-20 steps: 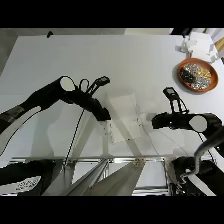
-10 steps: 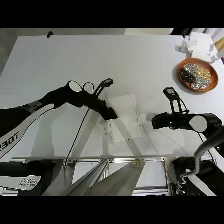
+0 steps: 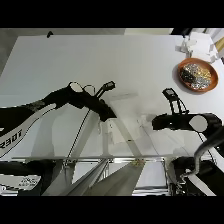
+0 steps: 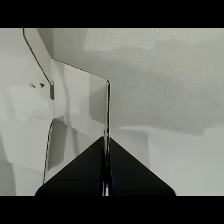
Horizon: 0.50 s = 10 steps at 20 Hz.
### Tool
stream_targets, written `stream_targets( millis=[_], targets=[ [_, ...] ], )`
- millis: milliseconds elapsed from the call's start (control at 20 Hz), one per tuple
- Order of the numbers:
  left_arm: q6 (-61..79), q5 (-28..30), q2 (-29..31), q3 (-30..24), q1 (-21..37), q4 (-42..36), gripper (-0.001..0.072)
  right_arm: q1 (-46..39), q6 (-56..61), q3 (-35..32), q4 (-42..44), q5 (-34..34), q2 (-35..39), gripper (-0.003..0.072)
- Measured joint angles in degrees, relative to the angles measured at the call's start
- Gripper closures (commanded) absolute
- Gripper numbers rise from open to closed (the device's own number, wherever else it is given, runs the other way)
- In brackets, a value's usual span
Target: Fold the box and place the chain.
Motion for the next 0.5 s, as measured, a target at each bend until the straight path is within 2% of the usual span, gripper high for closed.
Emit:
stream_targets(
  millis=[50,200,350,500],
  targets=[
    [2.54,-0.13,-0.02,0.00,0.00,0.02,0.0702,0.00,-0.02,0.00,-0.02,1.55,0.02,0.0436],
    [10.36,-1.86,-0.02,0.00,-0.11,0.28,0.0702,0.00,0.00,0.00,0.04,5.31,0.20,0.0369],
    [16.00,-2.34,-0.02,0.00,-0.92,0.42,0.0702,0.00,-0.48,0.00,0.04,9.07,0.61,0.0362],
    [20.26,0.96,-0.02,0.00,-3.10,0.48,0.0702,0.00,-1.77,0.00,-0.31,11.58,3.10,0.0362]
  ],
)
